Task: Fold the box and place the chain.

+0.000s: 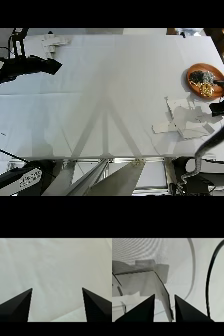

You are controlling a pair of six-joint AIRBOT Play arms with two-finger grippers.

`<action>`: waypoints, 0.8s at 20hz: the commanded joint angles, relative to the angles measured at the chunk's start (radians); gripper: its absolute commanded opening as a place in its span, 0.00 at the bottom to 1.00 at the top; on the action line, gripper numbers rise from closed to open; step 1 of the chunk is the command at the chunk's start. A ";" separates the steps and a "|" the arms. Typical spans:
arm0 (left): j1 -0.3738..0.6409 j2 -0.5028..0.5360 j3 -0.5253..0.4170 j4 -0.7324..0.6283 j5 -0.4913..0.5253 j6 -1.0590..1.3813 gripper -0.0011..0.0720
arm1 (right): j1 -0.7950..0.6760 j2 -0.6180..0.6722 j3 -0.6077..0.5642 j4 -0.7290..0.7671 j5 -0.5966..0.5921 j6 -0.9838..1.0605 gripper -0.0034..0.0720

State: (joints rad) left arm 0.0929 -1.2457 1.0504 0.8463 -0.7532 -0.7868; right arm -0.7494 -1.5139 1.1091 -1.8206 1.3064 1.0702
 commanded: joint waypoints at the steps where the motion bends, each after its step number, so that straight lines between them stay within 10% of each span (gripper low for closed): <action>1: 0.000 0.000 0.001 0.000 0.000 0.000 0.97 | -0.001 -0.032 0.000 -0.004 0.002 -0.055 0.20; 2: 0.000 0.001 0.001 0.000 0.000 0.000 0.97 | -0.001 -0.032 0.003 -0.005 0.001 -0.072 0.07; 7: 0.000 0.000 0.001 0.000 0.000 0.000 0.97 | 0.000 -0.006 0.062 0.076 0.050 -0.110 0.06; 16: 0.000 0.001 0.001 0.000 0.000 0.000 0.97 | 0.136 0.068 0.073 0.715 0.087 -0.306 0.06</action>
